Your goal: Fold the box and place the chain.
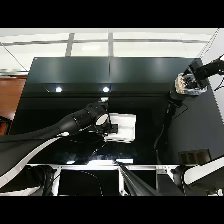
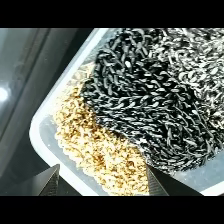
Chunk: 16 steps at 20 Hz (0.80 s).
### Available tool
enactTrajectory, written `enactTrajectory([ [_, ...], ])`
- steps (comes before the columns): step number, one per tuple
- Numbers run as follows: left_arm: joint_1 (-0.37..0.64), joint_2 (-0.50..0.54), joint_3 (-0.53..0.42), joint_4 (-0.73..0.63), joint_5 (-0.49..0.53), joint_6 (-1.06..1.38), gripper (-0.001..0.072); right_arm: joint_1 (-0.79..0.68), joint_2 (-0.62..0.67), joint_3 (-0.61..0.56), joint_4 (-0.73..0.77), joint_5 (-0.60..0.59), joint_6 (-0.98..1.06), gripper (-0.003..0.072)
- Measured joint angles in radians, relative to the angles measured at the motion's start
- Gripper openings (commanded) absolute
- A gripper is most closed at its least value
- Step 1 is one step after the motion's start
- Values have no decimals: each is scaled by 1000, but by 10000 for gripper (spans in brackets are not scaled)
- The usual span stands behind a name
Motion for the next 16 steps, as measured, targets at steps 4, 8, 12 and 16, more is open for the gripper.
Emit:
enactTrajectory([
  [4,0,0,0,0,0,0,31,14,-26,1,-4,-8,18,605],
  [8,0,0,0,0,0,0,31,36,-47,1,-7,-27,32,473],
  [12,0,0,0,0,0,0,31,42,-53,1,-5,-24,35,387],
  [16,0,0,0,0,0,0,31,38,-54,2,-7,14,13,350],
])
